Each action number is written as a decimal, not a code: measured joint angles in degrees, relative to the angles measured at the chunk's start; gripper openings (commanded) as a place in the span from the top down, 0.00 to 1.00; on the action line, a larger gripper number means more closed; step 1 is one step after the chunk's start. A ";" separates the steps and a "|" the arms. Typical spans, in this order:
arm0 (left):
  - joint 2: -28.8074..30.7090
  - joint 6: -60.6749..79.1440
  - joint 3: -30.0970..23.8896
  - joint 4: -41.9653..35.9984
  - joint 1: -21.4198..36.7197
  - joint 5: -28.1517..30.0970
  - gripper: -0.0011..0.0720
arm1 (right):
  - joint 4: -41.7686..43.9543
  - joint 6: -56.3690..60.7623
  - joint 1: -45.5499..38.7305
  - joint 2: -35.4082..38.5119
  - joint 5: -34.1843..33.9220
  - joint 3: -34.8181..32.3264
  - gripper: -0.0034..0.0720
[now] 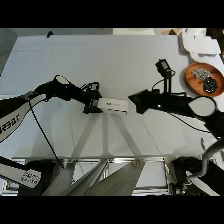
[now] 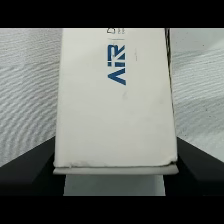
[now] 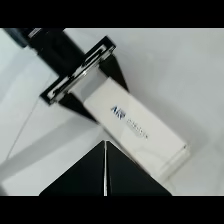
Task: Fold the box and place the chain.
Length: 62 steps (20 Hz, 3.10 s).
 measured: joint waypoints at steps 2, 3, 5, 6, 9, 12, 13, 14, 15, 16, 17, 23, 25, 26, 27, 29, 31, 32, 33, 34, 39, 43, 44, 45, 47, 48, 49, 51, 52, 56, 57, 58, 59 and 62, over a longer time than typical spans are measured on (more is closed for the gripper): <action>0.00 0.00 0.00 0.02 0.00 -0.04 0.61 | -8.41 5.86 -1.18 1.70 7.56 0.00 0.93; 0.00 0.00 0.00 0.02 0.00 -0.07 0.61 | -13.53 8.76 -1.51 2.21 11.69 0.00 0.93; 0.00 0.00 0.00 0.02 0.00 -0.07 0.61 | -26.12 15.37 -2.08 2.86 18.51 0.00 0.93; 0.00 0.00 0.00 0.02 0.00 -0.07 0.61 | -32.04 18.51 -2.21 3.06 20.70 0.00 0.93; 0.00 0.00 0.00 -0.09 0.00 -0.07 0.61 | -48.22 29.03 -2.45 3.37 21.07 0.00 0.93; 0.00 -0.02 0.00 -0.85 0.00 -0.28 0.61 | -55.74 37.42 -2.51 3.30 14.80 0.00 0.93; -0.02 -0.02 0.00 -1.07 0.00 -0.37 0.61 | -57.13 39.47 -2.54 3.15 12.37 0.00 0.93; -0.02 -0.02 0.00 -1.33 0.00 -0.46 0.61 | -58.12 40.89 -2.54 2.95 10.58 0.00 0.93; -0.02 -0.02 0.00 -1.55 0.00 -0.55 0.61 | -58.86 42.07 -2.54 2.64 9.16 0.00 0.93; -0.02 -0.02 0.00 -1.70 0.00 -0.63 0.62 | -59.41 42.80 -2.54 2.36 8.17 0.00 0.93; -0.02 -0.02 0.00 -1.79 -0.02 -0.72 0.65 | -59.87 43.56 -2.54 2.05 7.39 0.00 0.93; 0.57 -3.52 0.00 -1.84 -0.02 -1.20 0.97 | -60.65 45.13 -2.54 1.40 5.33 0.00 0.93; 1.73 -6.32 0.00 0.42 -0.02 -2.10 0.98 | -60.06 45.27 -2.54 1.33 5.07 0.00 0.93; 2.71 -7.82 -0.02 1.60 -0.02 -2.47 0.98 | -59.58 45.31 -2.54 1.33 5.03 0.00 0.93; 4.07 -9.27 -0.02 2.69 -0.02 -2.64 0.98 | -59.04 45.33 -2.54 1.33 5.01 0.00 0.93; 8.04 -11.28 -0.02 4.24 0.00 -2.54 0.98 | -58.12 45.35 -2.54 1.33 4.94 0.00 0.93; 13.51 -12.66 -0.04 5.16 0.04 -0.70 0.98 | -57.16 45.42 -2.54 1.33 4.98 0.00 0.93; 16.39 -13.49 -0.04 5.49 0.07 0.50 0.97 | -56.39 45.44 -2.54 1.33 5.22 0.00 0.93; 19.65 -14.62 -0.04 5.73 0.09 1.84 0.97 | -55.56 45.48 -2.54 1.33 5.66 0.00 0.93; 22.67 -15.91 -0.04 6.23 0.11 3.19 0.98 | -54.66 45.48 -2.54 1.33 6.16 0.00 0.93; 35.32 -32.02 -0.04 23.02 0.39 6.88 0.98 | -50.95 45.48 -2.54 1.33 8.55 0.00 0.93; 39.28 -51.17 -0.04 42.56 4.02 7.98 0.98 | -49.22 45.48 -2.54 1.33 9.86 0.00 0.93; 39.60 -54.93 -0.04 45.38 5.79 8.35 0.98 | -48.94 45.48 -2.54 1.33 10.05 0.00 0.93; 39.78 -58.07 -0.04 47.45 7.67 8.72 0.97 | -48.74 45.48 -2.54 1.33 10.19 0.00 0.93; 39.76 -64.63 -0.04 50.25 11.98 10.29 0.97 | -48.54 45.48 -2.54 1.33 10.38 0.00 0.93; 39.50 -68.13 -0.04 51.08 14.27 11.87 0.97 | -48.41 45.48 -2.54 1.33 10.40 0.00 0.93; 39.15 -71.28 -0.04 51.49 16.33 13.42 0.97 | -48.39 45.46 -2.54 1.33 10.51 0.00 0.93; 37.99 -76.91 -0.04 51.12 20.31 17.59 0.97 | -48.35 45.40 -2.54 1.33 10.51 0.00 0.93; 37.09 -78.99 -0.04 50.14 22.08 19.76 0.96 | -48.28 45.35 -2.54 1.33 10.51 0.00 0.93; 31.65 -83.03 -0.04 43.04 26.12 28.70 0.85 | -48.24 45.33 -2.54 1.33 10.49 0.00 0.93; 29.64 -83.62 -0.04 40.85 26.51 31.08 0.95 | -48.24 45.31 -2.54 1.33 10.49 0.00 0.93; 27.52 -83.97 -0.04 38.77 26.82 33.05 0.98 | -48.24 45.31 -2.54 1.33 10.47 0.00 0.93; 25.38 -84.24 -0.04 37.24 27.02 35.06 0.97 | -48.24 45.31 -2.54 1.33 10.47 0.00 0.93; 18.58 -84.72 -0.04 34.23 27.34 39.56 0.71 | -48.24 45.29 -2.54 1.33 10.45 0.00 0.93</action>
